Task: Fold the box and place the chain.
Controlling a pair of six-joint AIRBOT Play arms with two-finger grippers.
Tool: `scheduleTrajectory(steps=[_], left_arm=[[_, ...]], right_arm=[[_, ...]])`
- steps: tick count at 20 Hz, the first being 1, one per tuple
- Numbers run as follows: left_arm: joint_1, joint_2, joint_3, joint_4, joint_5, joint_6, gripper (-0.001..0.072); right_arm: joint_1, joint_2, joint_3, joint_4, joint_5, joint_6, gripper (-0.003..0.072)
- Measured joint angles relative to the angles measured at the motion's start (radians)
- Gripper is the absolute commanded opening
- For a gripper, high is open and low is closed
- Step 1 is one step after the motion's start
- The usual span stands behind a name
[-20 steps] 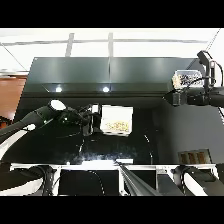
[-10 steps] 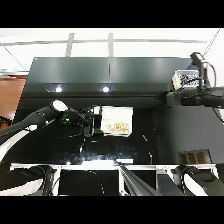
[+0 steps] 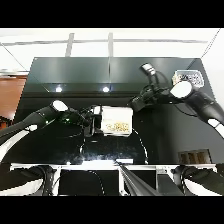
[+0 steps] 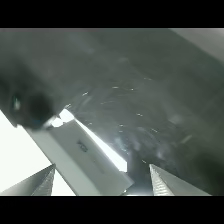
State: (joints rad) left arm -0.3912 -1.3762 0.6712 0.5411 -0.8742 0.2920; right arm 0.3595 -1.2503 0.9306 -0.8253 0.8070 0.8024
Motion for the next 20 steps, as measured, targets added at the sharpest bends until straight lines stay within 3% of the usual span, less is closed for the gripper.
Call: scheduleTrajectory(steps=[4,7,20], left_arm=[[0.0,0.0,0.0,0.0,0.0,0.0,0.0487],[0.0,0.0,0.0,0.0,0.001,0.0,0.0487],[0.0,0.0,0.0,0.0,0.002,-0.001,0.0487]], right_arm=[[0.036,0.023,0.011,-0.01,0.035,-0.213,0.0687],[0.045,0.048,0.003,-0.014,0.136,-0.305,0.0687],[0.049,0.064,-0.095,0.059,0.226,-0.485,0.0687]])
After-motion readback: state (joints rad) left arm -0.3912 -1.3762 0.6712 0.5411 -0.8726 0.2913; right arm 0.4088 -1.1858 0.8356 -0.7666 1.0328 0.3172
